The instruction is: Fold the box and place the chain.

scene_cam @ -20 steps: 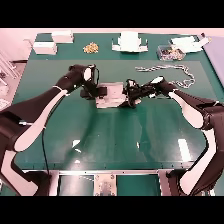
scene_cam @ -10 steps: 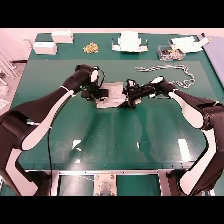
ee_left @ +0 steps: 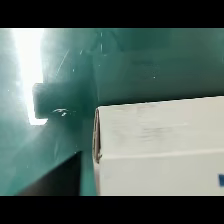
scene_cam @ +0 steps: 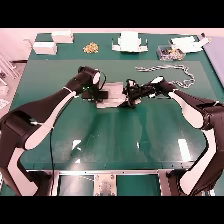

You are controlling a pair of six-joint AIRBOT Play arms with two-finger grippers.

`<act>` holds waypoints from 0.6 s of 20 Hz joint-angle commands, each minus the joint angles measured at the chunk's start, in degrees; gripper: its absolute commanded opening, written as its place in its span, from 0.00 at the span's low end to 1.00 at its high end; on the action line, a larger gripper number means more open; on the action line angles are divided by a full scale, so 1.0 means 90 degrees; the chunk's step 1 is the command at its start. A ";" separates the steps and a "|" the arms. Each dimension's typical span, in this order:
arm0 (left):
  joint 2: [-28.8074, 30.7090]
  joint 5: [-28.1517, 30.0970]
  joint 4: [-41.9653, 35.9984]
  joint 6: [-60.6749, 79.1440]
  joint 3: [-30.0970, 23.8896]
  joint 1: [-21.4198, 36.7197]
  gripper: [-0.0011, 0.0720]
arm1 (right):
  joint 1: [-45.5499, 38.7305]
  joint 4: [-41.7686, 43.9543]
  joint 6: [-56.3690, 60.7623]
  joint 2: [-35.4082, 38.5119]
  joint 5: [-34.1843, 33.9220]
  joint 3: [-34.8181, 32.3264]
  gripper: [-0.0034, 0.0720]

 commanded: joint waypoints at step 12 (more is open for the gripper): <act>-0.0012 0.0153 0.0051 0.0049 0.0007 -0.0005 0.04 | 0.0002 -0.0005 0.0000 0.0005 0.0002 0.0000 0.80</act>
